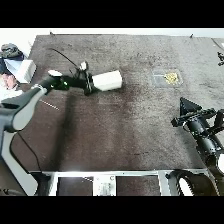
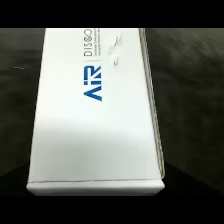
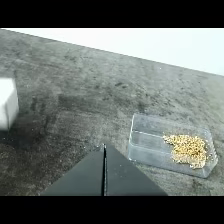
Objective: Fold the box and place the chain.
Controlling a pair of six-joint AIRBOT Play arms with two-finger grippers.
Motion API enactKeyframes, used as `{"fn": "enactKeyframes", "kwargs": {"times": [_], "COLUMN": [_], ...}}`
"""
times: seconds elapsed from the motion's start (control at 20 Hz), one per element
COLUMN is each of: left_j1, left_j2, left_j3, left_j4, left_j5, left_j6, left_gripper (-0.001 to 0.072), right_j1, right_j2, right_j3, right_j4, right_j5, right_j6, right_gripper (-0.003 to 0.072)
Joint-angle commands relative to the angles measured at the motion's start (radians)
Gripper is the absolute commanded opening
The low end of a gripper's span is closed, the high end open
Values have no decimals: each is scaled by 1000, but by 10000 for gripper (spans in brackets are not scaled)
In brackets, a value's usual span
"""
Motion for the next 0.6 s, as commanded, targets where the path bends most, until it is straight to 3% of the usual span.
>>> {"fn": "enactKeyframes", "kwargs": {"times": [0.0,0.1,0.15,0.4,0.55], "left_j1": [66,120,149,309,352], "left_j2": [179,282,312,291,221], "left_j3": [8,8,8,-44,-109], "left_j4": [5,181,280,626,644], "left_j5": [329,567,629,665,735], "left_j6": [-293,-577,-714,-1162,-1180], "left_gripper": [6,6,6,7,7], "right_j1": [0,0,0,0,0], "right_j2": [4,4,4,4,4], "right_j3": [-2,-2,-2,-2,-2], "right_j4": [0,0,0,0,0], "right_j5": [-3,-3,-3,-3,-3], "right_j6": [0,0,0,0,0], "right_gripper": [16,16,16,16,16]}}
